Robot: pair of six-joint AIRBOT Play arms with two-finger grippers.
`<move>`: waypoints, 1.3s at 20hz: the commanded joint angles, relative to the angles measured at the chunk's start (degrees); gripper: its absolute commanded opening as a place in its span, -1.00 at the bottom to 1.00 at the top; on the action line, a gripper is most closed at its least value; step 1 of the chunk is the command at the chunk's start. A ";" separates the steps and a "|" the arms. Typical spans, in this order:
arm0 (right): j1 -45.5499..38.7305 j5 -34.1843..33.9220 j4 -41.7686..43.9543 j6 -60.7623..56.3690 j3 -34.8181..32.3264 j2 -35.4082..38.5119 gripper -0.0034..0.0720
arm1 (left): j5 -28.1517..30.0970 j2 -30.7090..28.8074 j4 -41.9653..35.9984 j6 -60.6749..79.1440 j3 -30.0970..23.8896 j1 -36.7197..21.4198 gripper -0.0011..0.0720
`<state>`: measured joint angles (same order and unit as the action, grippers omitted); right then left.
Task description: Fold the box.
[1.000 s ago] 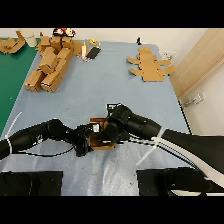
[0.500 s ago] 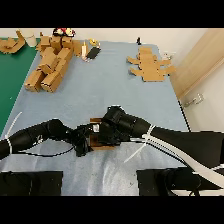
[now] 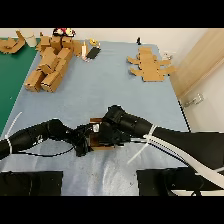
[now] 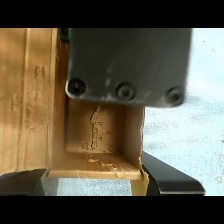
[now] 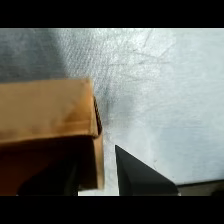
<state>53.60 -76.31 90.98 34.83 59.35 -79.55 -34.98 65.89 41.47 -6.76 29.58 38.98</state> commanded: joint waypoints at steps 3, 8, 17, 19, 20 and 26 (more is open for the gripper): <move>-0.07 -0.83 0.35 -1.64 0.63 5.84 0.00 | 0.02 0.02 0.09 0.09 -0.02 -0.04 0.29; -1.77 -0.96 -0.44 -2.89 0.79 9.03 0.00 | 0.02 0.02 0.09 0.11 -0.02 -0.04 0.29; -4.76 -5.86 -5.53 0.61 0.68 8.90 -0.13 | 0.02 0.02 0.09 0.11 -0.02 -0.04 0.29; -4.83 -8.07 -9.29 1.73 0.42 8.79 -0.82 | 0.02 0.02 0.09 0.09 -0.02 -0.04 0.29; -5.60 -8.39 -10.01 2.54 -0.28 8.85 -0.89 | 0.02 0.02 0.09 0.09 -0.02 -0.04 0.29; -25.83 16.65 21.22 33.68 -8.68 8.76 -0.90 | 0.00 0.02 0.09 0.09 -0.02 -0.04 0.29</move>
